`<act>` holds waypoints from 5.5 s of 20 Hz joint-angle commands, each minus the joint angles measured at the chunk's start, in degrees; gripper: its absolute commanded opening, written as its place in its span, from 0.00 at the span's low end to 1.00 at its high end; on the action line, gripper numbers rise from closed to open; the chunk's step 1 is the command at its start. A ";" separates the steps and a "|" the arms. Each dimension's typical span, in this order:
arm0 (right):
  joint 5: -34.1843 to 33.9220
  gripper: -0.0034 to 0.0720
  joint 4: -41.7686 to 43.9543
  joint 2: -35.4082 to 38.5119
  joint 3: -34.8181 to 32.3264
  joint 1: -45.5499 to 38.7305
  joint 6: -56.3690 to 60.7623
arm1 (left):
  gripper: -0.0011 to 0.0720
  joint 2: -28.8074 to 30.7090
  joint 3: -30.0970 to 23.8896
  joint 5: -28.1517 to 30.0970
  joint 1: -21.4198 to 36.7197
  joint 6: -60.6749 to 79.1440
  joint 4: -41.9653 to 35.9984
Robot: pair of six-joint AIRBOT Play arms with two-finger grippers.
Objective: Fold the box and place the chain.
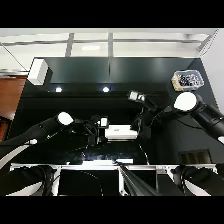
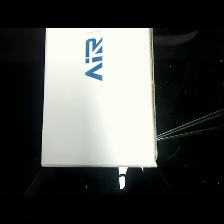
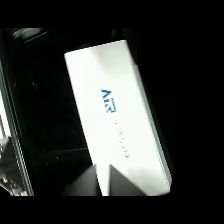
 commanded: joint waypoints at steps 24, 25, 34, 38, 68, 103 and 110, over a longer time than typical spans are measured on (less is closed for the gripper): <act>-11.26 0.06 23.30 -13.29 -12.37 -0.74 20.15 | 0.70 0.00 0.00 0.00 0.00 0.07 0.04; -11.37 0.06 23.30 -13.29 -12.37 -0.74 20.13 | 0.70 0.00 0.00 0.00 0.00 0.09 0.04; -7.15 0.06 23.74 -12.70 -10.78 -2.29 18.43 | 0.70 0.00 0.00 -0.35 0.00 0.11 0.07; 7.28 0.06 22.64 -6.16 -4.33 -8.74 17.55 | 0.71 0.26 0.00 -0.31 0.26 -0.09 0.11; 8.85 0.06 12.92 8.50 1.38 -34.67 16.87 | 0.99 -5.38 20.13 -4.90 -11.67 -34.18 10.23; 8.15 0.06 12.76 8.48 1.25 -34.67 16.70 | 0.43 -6.36 21.99 -7.76 -12.57 -50.97 33.03; 7.34 0.06 12.72 8.48 1.25 -34.67 16.68 | 0.43 -1.55 20.57 -35.32 24.57 -70.49 40.81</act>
